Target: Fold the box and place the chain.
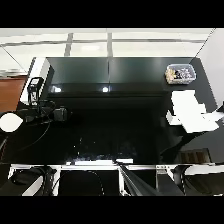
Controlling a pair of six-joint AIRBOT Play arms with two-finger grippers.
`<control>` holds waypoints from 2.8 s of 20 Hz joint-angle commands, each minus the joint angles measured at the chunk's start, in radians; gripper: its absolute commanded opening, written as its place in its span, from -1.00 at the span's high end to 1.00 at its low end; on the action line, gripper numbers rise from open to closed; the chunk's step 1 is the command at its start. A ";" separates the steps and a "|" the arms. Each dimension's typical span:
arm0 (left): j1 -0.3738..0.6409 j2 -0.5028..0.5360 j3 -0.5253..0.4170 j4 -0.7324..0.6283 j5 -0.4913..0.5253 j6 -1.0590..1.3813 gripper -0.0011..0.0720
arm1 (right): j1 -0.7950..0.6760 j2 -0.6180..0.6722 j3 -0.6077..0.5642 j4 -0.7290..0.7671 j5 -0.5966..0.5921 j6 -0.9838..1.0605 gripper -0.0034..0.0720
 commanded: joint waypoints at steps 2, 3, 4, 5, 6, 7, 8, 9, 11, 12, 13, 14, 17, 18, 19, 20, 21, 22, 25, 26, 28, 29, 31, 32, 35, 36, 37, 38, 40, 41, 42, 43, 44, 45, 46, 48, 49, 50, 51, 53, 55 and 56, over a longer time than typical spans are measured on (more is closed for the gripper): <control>0.000 -0.001 0.000 -0.001 -0.005 0.000 -0.97 | 0.003 0.046 0.000 0.048 0.091 -0.021 0.87; 0.000 -0.001 0.000 -0.001 -0.005 0.000 -0.97 | 0.003 0.084 -0.020 0.101 0.091 -0.019 0.87; 0.000 -0.001 0.000 -0.001 -0.005 0.000 -0.97 | 0.008 0.129 -0.048 0.154 0.082 -0.018 0.87; 0.000 -0.001 0.000 -0.001 -0.005 0.000 -0.97 | 0.018 0.180 -0.084 0.201 0.068 -0.016 0.87; 0.000 -0.001 0.000 -0.001 -0.005 0.000 -0.97 | 0.032 0.242 -0.133 0.256 0.057 -0.016 0.87; 0.000 -0.001 0.000 -0.001 -0.005 0.000 -0.97 | 0.049 0.298 -0.182 0.303 0.043 -0.009 0.87; 0.000 -0.001 0.000 -0.002 -0.005 0.000 -0.97 | 0.073 0.364 -0.245 0.344 0.015 0.017 0.87; 0.000 -0.002 0.000 -0.003 -0.005 0.000 -0.97 | 0.108 0.433 -0.313 0.360 -0.019 0.063 0.88; -0.001 -0.006 0.000 -0.022 0.011 0.001 -0.96 | 0.223 0.568 -0.449 0.357 -0.086 0.124 0.88; -0.002 -0.012 0.000 -0.038 0.024 0.014 -0.96 | 0.293 0.632 -0.516 0.367 -0.123 0.144 0.88; -0.005 -0.020 0.000 -0.061 0.040 0.043 -0.96 | 0.376 0.702 -0.592 0.382 -0.180 0.160 0.88; -0.008 -0.032 0.000 -0.092 0.054 0.074 -0.97 | 0.454 0.763 -0.663 0.402 -0.251 0.166 0.88; -0.008 -0.090 0.000 -0.228 0.070 0.185 -0.96 | 0.696 0.912 -0.864 0.579 -0.497 0.171 0.88; -0.008 -0.113 0.000 -0.274 0.071 0.225 -0.96 | 0.774 0.934 -0.916 0.655 -0.570 0.171 0.88; -0.008 -0.140 0.000 -0.323 0.071 0.266 -0.96 | 0.862 0.940 -0.958 0.716 -0.634 0.171 0.88; -0.008 -0.167 0.000 -0.367 0.072 0.301 -0.96 | 0.945 0.937 -0.989 0.738 -0.693 0.172 0.88; -0.008 -0.197 0.002 -0.411 0.072 0.333 -0.96 | 1.029 0.937 -1.015 0.738 -0.760 0.183 0.88; -0.008 -0.233 0.006 -0.453 0.071 0.364 -0.96 | 1.101 0.937 -1.034 0.738 -0.821 0.208 0.87; -0.005 -0.357 0.052 -0.552 0.060 0.457 -0.96 | 1.233 0.936 -1.065 0.737 -0.901 0.246 0.87; 0.001 -0.402 0.085 -0.553 0.046 0.457 -0.96 | 1.252 0.936 -1.070 0.738 -0.906 0.246 0.87; 0.029 -0.516 0.171 -0.559 -0.037 0.457 -0.96 | 1.269 0.936 -1.072 0.737 -0.904 0.246 0.87; 0.046 -0.581 0.214 -0.581 -0.098 0.466 -0.96 | 1.269 0.936 -1.072 0.738 -0.903 0.246 0.87; 0.077 -0.687 0.271 -0.685 -0.216 0.561 -0.96 | 1.268 0.936 -1.072 0.737 -0.903 0.246 0.87; 0.088 -0.727 0.283 -0.742 -0.259 0.599 -0.96 | 1.269 0.936 -1.072 0.737 -0.902 0.246 0.87; 0.082 -0.824 0.291 -0.830 -0.339 0.704 -0.96 | 1.269 0.936 -1.072 0.737 -0.896 0.246 0.87; 0.068 -0.847 0.291 -0.835 -0.339 0.716 -0.95 | 1.269 0.936 -1.072 0.737 -0.894 0.246 0.87; 0.056 -0.869 0.291 -0.850 -0.360 0.742 -0.94 | 1.269 0.936 -1.072 0.737 -0.889 0.246 0.87; 0.046 -0.889 0.293 -0.874 -0.411 0.807 -0.92 | 1.269 0.936 -1.072 0.737 -0.888 0.246 0.87; 0.029 -0.936 0.330 -0.874 -0.568 0.939 -0.66 | 1.269 0.936 -1.072 0.737 -0.888 0.246 0.87; 0.022 -0.949 0.349 -0.851 -0.601 0.962 -0.50 | 1.269 0.936 -1.072 0.737 -0.888 0.246 0.87; 0.014 -0.955 0.373 -0.810 -0.603 0.980 -0.33 | 1.269 0.936 -1.072 0.737 -0.887 0.246 0.87; 0.005 -0.956 0.397 -0.773 -0.600 0.996 -0.20 | 1.269 0.936 -1.072 0.737 -0.887 0.246 0.87; -0.006 -0.956 0.423 -0.736 -0.603 1.017 0.03 | 1.269 0.936 -1.072 0.737 -0.887 0.246 0.87; -0.018 -0.956 0.447 -0.698 -0.605 1.029 0.07 | 1.269 0.936 -1.072 0.737 -0.887 0.246 0.87; -0.028 -0.958 0.472 -0.655 -0.608 1.032 0.08 | 1.269 0.936 -1.072 0.737 -0.887 0.245 0.87; -0.040 -0.967 0.508 -0.603 -0.632 1.033 0.38 | 1.269 0.936 -1.072 0.737 -0.887 0.246 0.87; -0.040 -0.974 0.522 -0.599 -0.639 1.033 0.42 | 1.269 0.936 -1.072 0.737 -0.888 0.245 0.87; -0.039 -0.981 0.536 -0.600 -0.638 1.034 0.77 | 1.269 0.936 -1.072 0.734 -0.887 0.245 0.86; -0.038 -0.986 0.547 -0.600 -0.637 1.033 0.88 | 1.268 0.936 -1.071 0.726 -0.887 0.245 0.37; -0.038 -0.987 0.565 -0.599 -0.640 1.032 0.90 | 1.248 0.937 -1.049 0.684 -0.868 0.238 -0.99; -0.038 -0.977 0.578 -0.592 -0.645 0.983 0.91 | 1.190 0.937 -0.955 0.514 -0.784 0.237 -0.99; -0.038 -0.960 0.576 -0.586 -0.647 0.955 0.91 | 1.162 0.937 -0.898 0.423 -0.729 0.236 -0.99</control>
